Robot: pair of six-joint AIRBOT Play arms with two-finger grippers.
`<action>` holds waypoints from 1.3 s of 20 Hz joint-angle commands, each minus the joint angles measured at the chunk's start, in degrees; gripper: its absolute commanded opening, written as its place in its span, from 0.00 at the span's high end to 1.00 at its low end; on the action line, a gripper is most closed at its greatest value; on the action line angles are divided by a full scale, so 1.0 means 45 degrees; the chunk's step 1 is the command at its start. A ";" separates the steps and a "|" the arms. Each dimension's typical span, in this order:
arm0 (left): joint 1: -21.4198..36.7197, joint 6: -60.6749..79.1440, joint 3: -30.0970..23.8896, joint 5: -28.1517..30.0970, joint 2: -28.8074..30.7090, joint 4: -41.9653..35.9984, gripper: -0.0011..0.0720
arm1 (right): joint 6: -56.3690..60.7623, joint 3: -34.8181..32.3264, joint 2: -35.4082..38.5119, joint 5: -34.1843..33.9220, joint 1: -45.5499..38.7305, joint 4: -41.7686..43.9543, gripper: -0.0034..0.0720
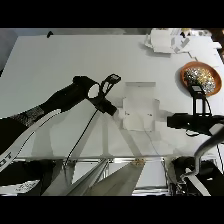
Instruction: Fold the box and place the chain.
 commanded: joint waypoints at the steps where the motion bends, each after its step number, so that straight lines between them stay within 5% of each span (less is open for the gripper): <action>1: 0.0039 0.1433 -0.0005 -0.1190 0.0024 0.0204 0.97 | 0.0612 -0.0175 0.0316 -0.0350 0.1117 0.0379 0.93; 7: 0.1603 0.3827 -0.0010 -0.2963 0.1122 0.0180 0.96 | 0.0471 -0.0282 0.0296 -0.0423 0.1792 0.0369 0.93; 11: 0.4104 0.7223 -0.0015 -0.3716 0.2356 -0.4721 0.65 | 0.0097 -0.0777 0.0291 -0.0957 0.2409 0.0461 0.93; 13: 0.5144 0.9296 -0.0097 -0.4605 0.2380 -0.7339 0.40 | -0.0991 -0.1083 0.0277 -0.1413 0.3099 0.0826 0.93; 16: 0.5722 1.1171 -0.1049 -0.3871 0.2346 -0.8956 0.25 | -0.1428 -0.1151 -0.0005 -0.1676 0.4002 0.0855 0.93; 22: 0.5270 1.3051 -0.1977 -0.4483 0.0855 -0.9194 0.11 | -0.1409 -0.1151 -0.0160 -0.2249 0.4129 0.0952 0.93; 26: 0.5435 1.3163 -0.1987 -0.5304 0.0534 -0.9806 0.11 | -0.1413 -0.1151 -0.0165 -0.2254 0.4129 0.1039 0.93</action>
